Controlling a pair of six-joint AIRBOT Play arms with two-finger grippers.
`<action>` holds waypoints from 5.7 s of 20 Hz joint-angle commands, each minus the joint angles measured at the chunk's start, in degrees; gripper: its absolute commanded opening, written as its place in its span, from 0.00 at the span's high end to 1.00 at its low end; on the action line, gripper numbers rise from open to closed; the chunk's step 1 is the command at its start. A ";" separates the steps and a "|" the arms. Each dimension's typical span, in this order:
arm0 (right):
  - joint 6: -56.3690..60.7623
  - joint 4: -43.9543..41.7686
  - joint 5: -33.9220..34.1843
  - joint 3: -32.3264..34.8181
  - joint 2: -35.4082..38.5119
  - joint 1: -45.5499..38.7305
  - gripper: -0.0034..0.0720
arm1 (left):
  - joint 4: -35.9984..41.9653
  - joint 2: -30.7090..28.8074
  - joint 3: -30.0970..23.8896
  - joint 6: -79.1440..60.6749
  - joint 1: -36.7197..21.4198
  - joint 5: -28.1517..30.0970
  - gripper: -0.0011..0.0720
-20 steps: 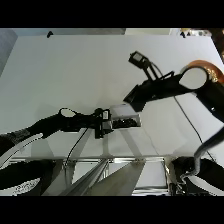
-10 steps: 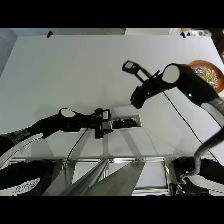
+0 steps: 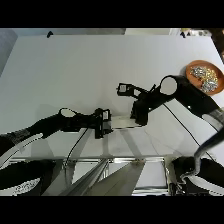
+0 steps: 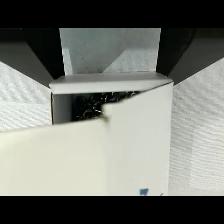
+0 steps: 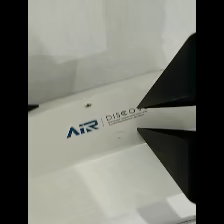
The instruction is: Fold the box and place the chain.
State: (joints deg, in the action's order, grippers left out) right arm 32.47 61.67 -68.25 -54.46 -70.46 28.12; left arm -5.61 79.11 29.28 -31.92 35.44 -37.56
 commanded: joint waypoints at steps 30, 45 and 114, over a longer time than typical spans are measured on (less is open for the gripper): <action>-5.57 0.00 4.50 3.45 1.73 5.14 0.75 | 0.02 -0.02 0.04 0.00 0.02 0.04 0.80; -5.81 0.90 8.28 3.56 1.75 7.61 0.69 | 0.00 -0.02 0.04 0.00 0.02 0.04 0.80; -3.80 6.21 16.17 7.37 4.94 7.52 0.75 | 0.00 -0.02 0.04 0.00 0.02 0.02 0.80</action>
State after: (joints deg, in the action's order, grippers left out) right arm 28.51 67.83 -53.76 -47.37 -65.04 35.66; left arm -5.56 79.11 29.28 -31.83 35.42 -37.26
